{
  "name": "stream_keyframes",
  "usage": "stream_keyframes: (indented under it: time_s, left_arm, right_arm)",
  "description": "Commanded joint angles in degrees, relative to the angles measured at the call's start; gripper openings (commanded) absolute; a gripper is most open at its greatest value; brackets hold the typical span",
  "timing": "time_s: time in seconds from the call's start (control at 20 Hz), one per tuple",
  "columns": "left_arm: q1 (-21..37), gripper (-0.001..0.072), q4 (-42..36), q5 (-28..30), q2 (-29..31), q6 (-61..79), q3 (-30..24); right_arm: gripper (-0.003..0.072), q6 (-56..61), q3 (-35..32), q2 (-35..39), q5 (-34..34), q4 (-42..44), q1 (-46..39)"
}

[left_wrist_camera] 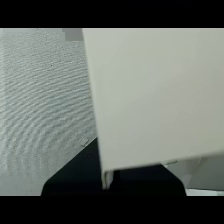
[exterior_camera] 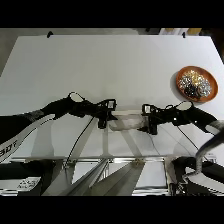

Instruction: Fold the box and place the chain.

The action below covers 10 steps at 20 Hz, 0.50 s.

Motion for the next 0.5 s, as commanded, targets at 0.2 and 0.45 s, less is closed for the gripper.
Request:
stream_keyframes:
  time_s: [0.2,0.45]
  left_arm:
    - [-0.02,0.0012,0.00,0.02,-0.02,0.00,-0.02]
    - [-0.02,0.0012,0.00,0.00,-0.02,0.00,-0.02]
  right_arm:
    - [0.0636,-3.43,0.04,-0.76,-0.31,1.97,2.16]
    - [0.0522,-3.15,0.04,-0.98,-0.31,0.98,2.10]
